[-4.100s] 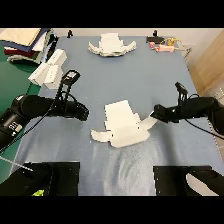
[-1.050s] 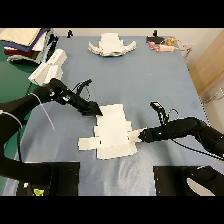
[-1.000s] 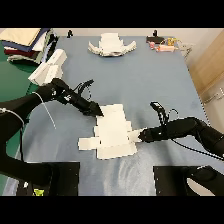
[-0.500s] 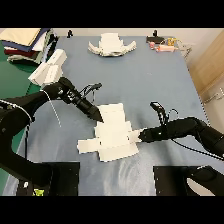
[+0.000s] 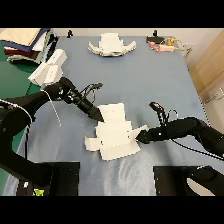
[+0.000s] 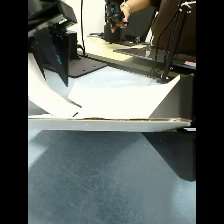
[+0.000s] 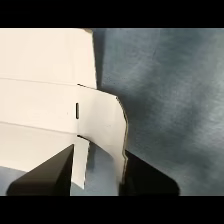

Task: Fold the box.

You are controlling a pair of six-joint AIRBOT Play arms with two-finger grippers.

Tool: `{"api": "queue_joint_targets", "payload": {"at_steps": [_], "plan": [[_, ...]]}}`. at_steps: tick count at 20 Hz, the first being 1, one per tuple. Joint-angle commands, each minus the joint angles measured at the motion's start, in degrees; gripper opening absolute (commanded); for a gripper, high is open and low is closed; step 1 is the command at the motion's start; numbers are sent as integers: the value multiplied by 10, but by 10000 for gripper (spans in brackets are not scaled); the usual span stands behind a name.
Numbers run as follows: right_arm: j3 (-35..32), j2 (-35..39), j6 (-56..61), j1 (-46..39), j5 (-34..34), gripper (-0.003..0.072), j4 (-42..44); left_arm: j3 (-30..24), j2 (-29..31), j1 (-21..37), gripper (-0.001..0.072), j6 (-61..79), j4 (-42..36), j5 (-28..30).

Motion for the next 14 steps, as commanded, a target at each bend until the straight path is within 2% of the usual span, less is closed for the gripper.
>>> {"api": "queue_joint_targets", "payload": {"at_steps": [1,7,11,14], "plan": [[22,0,-5,-1,1,389,-78,2,2,0,11,70,-5,9],[82,0,164,-1,0,385,-325,1,61,-23,9,196,-5,29],[83,0,188,-1,-6,385,-340,1,99,-53,8,226,-5,100],[89,2,189,-1,-6,385,-337,-7,120,-76,6,226,1,132]]}}
